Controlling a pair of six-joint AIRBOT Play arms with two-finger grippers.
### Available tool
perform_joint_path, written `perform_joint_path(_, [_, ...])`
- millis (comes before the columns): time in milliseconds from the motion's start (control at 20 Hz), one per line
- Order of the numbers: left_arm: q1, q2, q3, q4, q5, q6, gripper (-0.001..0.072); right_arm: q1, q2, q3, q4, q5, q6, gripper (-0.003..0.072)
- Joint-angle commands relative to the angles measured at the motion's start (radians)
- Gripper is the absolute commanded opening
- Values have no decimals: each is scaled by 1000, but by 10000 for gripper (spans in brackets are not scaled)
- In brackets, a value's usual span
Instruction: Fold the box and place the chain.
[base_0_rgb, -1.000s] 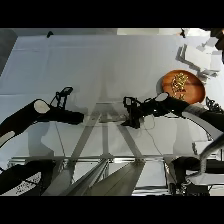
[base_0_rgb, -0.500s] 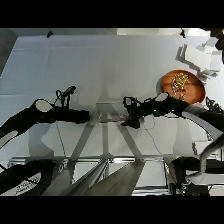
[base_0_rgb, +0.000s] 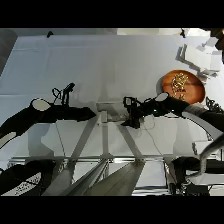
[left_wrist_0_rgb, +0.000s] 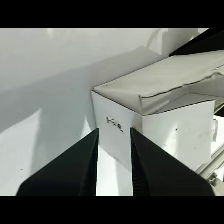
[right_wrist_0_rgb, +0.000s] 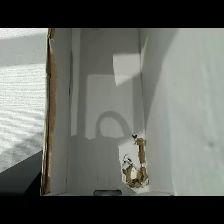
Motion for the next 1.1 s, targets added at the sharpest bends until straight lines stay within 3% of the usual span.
perform_joint_path(0, [-1, 1, 0, -12, -10, 6, 235, 0, 0, 0, 0, 0, 0, 524])
perform_joint_path(150, [-1, 1, 0, -14, -14, 23, 423, 0, 0, 0, 0, 0, 0, 524])
perform_joint_path(450, [-8, 1, 0, -63, -7, 53, 423, 0, 0, 0, 0, 0, 0, 524])
perform_joint_path(650, [-76, 1, 0, -62, 62, 56, 464, 0, 0, 0, 0, 0, 0, 524])
perform_joint_path(1050, [-206, 1, 1, 4, 229, 20, 467, 0, 0, 0, 0, 0, 0, 524])
